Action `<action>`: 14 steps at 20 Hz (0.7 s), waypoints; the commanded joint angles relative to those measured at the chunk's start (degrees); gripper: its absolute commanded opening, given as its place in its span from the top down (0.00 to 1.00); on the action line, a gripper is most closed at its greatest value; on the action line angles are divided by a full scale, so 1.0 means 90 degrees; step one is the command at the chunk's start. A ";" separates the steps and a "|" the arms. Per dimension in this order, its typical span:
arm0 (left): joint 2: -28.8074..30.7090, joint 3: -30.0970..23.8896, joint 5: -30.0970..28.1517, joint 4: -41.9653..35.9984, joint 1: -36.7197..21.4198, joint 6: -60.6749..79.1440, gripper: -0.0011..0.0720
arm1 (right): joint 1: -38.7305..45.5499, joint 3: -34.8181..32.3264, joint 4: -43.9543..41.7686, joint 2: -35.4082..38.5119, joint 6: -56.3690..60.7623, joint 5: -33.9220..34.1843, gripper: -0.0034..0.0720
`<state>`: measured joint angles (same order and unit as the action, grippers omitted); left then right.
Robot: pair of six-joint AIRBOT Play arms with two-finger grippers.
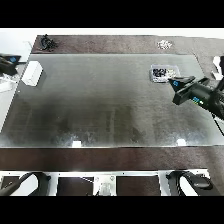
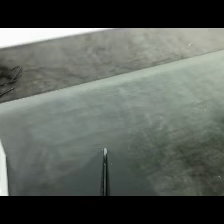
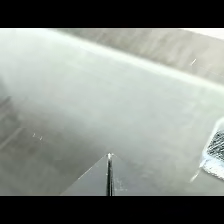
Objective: Fold the box and place the chain.
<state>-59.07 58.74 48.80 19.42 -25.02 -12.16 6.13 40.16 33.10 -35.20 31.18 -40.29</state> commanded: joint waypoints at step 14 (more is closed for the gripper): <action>0.3186 -0.4845 -0.3419 -0.0940 0.3208 0.1401 0.96 | 0.0000 -0.3349 0.0670 0.3283 0.0491 0.0860 0.94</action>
<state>-31.14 16.69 19.59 11.35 2.74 0.14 6.13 12.73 38.81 -7.68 35.46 -32.77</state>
